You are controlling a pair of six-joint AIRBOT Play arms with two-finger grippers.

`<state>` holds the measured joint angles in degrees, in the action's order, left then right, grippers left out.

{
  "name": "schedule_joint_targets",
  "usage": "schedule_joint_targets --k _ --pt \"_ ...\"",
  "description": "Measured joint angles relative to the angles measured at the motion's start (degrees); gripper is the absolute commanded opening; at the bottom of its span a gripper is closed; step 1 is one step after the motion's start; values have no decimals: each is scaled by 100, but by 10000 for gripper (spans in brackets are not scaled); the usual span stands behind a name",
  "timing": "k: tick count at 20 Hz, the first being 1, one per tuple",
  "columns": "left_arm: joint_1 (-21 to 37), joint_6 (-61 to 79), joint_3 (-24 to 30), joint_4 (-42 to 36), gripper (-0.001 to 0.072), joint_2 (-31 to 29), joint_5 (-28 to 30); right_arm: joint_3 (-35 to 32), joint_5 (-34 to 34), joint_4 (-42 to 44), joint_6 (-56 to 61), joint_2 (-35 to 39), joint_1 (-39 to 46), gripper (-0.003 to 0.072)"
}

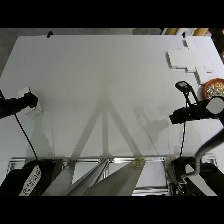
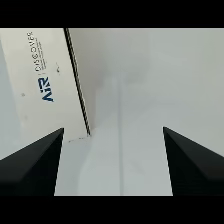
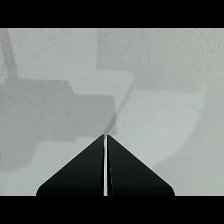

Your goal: Fold the box and place the chain.

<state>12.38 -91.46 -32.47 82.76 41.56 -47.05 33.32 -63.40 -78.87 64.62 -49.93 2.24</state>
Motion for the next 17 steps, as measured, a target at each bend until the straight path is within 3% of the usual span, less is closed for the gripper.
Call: schedule_joint_targets --k 17 --pt "-280 13 2 212 697 -120 72 -2 0 0 0 0 0 20"
